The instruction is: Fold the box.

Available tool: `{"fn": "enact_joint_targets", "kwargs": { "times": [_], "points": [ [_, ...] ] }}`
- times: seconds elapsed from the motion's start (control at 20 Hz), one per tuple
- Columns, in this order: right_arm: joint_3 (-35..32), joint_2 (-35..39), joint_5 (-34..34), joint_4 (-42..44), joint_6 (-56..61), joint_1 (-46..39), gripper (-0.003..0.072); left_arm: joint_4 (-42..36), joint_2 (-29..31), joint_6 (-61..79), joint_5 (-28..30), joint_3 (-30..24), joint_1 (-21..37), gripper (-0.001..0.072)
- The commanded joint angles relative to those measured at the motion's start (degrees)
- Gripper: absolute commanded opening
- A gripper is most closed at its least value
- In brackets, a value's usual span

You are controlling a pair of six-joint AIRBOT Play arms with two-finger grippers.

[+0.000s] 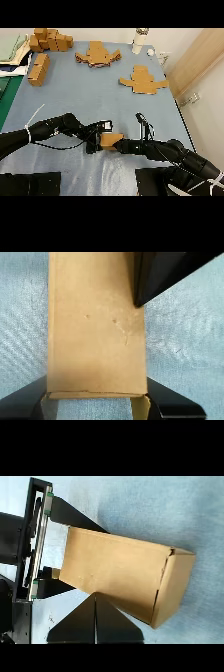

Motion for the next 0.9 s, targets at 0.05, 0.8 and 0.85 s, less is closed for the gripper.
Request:
{"fn": "enact_joint_targets", "kwargs": {
  "times": [0.05, 0.8, 0.85],
  "points": [
    [-0.1, -1.6, -0.2, -0.1, 0.0, 0.0, -0.0001, 0.0, 0.0, 0.0, 0.0, 0.1, 0.0, 0.042],
    [0.1, -2.3, 0.3, 0.0, 0.1, 0.0, -0.0001, 0.0, 0.0, 0.0, 0.0, 0.1, 0.0, 0.042],
    [0.5, -1.7, 0.3, 0.0, 0.0, 0.0, 0.0, 0.0, 0.0, 0.0, 0.0, 0.1, 0.0, 0.042]
  ]
}}
